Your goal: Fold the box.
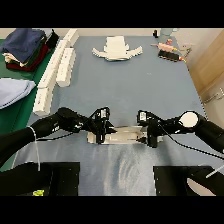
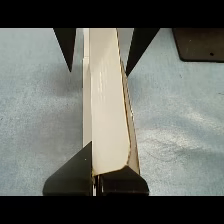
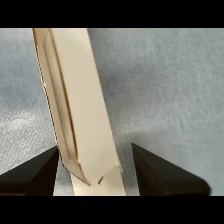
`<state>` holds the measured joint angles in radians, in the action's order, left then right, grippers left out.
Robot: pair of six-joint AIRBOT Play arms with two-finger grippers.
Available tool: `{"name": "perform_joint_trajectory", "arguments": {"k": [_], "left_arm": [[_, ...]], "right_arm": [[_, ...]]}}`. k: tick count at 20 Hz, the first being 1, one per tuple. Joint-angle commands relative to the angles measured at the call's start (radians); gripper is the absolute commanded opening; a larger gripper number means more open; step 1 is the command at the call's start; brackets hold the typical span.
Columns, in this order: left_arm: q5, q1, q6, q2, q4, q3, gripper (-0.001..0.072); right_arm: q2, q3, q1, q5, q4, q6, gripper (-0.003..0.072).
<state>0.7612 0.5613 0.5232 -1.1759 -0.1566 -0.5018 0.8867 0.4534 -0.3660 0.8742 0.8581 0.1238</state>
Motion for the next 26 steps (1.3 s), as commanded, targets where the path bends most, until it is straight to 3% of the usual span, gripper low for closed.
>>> {"name": "perform_joint_trajectory", "arguments": {"k": [1, 4, 12, 26], "left_arm": [[-0.001, 0.0, 0.0, 0.0, 0.0, -0.001, 0.0015], [-0.001, 0.0, 0.0, 0.0, 0.0, -0.001, 0.0015], [-0.001, 0.0, 0.0, 0.0, 0.0, -0.001, 0.0015], [-0.001, 0.0, 0.0, 0.0, 0.0, -0.001, 0.0015]], "right_arm": [[0.03, -0.037, 0.035, 0.024, -0.117, -0.187, 0.0669], [0.057, -0.048, 0.077, 0.026, -0.188, -0.328, 0.0669], [0.068, -0.048, 0.079, 0.042, -0.174, -0.203, 0.0669], [0.117, -0.081, 0.079, -0.007, -0.178, -0.344, 0.0669]]}}
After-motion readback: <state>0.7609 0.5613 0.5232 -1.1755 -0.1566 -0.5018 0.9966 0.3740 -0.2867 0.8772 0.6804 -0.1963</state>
